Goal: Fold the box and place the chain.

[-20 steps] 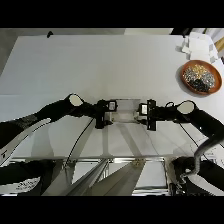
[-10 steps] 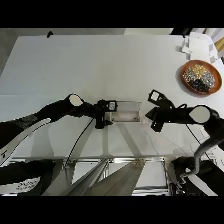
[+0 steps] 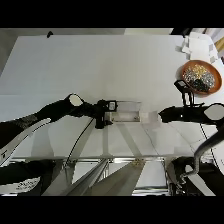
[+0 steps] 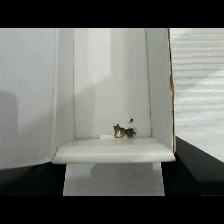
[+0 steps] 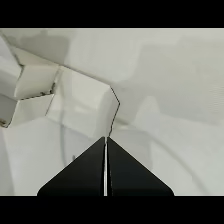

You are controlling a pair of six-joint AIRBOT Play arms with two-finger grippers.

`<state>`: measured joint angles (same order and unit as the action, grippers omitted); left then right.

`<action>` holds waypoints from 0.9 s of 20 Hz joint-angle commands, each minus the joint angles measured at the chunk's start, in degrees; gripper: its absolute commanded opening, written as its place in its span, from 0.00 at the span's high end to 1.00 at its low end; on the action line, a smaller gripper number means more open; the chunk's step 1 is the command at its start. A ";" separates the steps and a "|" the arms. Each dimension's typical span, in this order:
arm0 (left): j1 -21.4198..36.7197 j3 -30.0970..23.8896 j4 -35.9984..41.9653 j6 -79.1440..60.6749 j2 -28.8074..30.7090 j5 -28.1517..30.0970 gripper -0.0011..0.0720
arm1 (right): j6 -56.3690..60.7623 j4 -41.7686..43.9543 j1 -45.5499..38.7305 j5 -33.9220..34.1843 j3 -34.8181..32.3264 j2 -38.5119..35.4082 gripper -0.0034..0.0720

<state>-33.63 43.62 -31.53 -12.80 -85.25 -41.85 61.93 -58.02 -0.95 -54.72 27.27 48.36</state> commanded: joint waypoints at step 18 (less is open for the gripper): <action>-0.04 -0.02 -0.02 -0.02 0.02 0.02 0.97 | 5.81 -2.01 -1.33 -1.70 0.39 -0.04 0.94</action>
<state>-33.63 43.62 -31.53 -12.80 -85.25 -41.82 66.28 -58.35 -2.26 -57.93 27.62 47.51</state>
